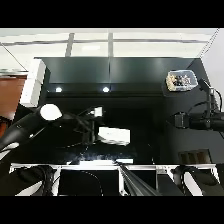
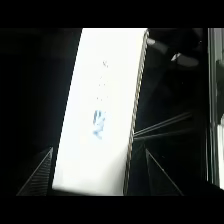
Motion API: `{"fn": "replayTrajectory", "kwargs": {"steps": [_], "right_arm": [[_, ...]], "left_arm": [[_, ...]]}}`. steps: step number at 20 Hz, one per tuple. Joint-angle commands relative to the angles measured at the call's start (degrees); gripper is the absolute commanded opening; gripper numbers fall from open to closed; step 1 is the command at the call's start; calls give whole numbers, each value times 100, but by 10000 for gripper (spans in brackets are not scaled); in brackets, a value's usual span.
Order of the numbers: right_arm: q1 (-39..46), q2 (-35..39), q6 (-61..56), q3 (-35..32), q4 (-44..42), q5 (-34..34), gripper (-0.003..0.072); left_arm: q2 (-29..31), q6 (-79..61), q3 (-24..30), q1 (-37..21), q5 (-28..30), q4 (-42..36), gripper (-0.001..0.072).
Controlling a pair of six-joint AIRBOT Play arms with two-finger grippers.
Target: Fold the box and place the chain.
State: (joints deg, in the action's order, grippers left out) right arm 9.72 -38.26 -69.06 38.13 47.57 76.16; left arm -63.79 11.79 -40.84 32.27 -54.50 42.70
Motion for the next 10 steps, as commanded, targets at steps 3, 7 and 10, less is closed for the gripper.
{"fn": "replayTrajectory", "kwargs": {"steps": [3,7,10], "right_arm": [[39,24,-22,4,50,57,14],[39,24,-22,4,46,52,14],[39,24,-20,4,48,31,14]], "left_arm": [[-1250,706,-898,455,-138,-7,704],[-1429,706,-907,457,-186,26,703],[-1429,704,-905,490,-321,31,703]]}}
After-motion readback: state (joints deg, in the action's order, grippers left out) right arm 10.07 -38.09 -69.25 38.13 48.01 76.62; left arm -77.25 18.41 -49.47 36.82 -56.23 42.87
